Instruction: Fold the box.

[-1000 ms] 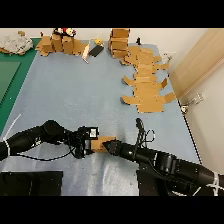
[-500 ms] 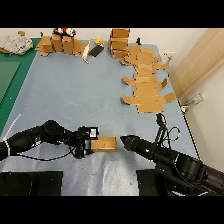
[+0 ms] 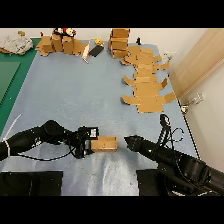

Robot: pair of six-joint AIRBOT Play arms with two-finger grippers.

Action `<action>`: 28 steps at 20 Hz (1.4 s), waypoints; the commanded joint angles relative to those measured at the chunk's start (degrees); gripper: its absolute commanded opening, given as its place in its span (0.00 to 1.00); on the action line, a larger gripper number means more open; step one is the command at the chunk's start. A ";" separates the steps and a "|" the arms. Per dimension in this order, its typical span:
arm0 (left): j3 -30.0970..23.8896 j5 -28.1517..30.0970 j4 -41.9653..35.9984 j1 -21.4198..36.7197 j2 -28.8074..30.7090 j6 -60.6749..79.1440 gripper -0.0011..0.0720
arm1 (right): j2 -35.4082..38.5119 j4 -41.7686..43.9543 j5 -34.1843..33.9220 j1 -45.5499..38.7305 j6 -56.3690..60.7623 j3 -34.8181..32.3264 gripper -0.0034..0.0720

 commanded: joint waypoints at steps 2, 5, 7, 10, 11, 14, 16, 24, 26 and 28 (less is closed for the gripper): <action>0.07 -1.40 -0.15 0.04 -0.02 0.11 0.74 | 0.07 0.00 -2.54 -0.02 0.87 0.04 0.05; 0.07 -1.62 -0.15 0.04 -0.02 0.11 0.74 | 0.07 0.00 -3.17 -0.02 1.77 0.04 0.05; 0.07 -1.55 -0.26 0.04 -0.02 0.15 0.97 | 0.07 0.02 -3.65 -0.02 1.95 0.04 0.05; 0.07 -1.55 -1.46 0.04 -0.02 0.15 0.97 | 0.07 0.02 -3.76 -0.02 1.99 0.04 0.05; 0.20 -1.55 -2.23 0.04 -0.02 0.15 0.97 | 0.07 0.02 -4.09 -0.02 2.23 0.04 0.05; 0.81 -1.57 -3.78 0.02 -0.02 0.15 0.97 | 0.07 0.00 -5.16 -0.02 2.56 0.04 0.05; 0.90 -1.57 -3.76 -0.72 -0.04 0.15 0.97 | 0.07 0.02 -5.16 -0.02 2.58 0.04 0.05; 0.90 0.22 -3.54 -2.45 -1.44 0.11 0.50 | 0.09 0.02 -5.07 0.00 2.58 0.11 0.05; 0.90 0.57 -3.74 -2.43 -1.40 0.07 0.48 | 0.09 0.00 -5.05 0.00 2.56 0.28 0.05; 0.90 3.17 -3.74 -2.32 -0.48 -0.98 0.48 | 0.11 -0.02 -5.07 -0.02 2.56 0.50 0.05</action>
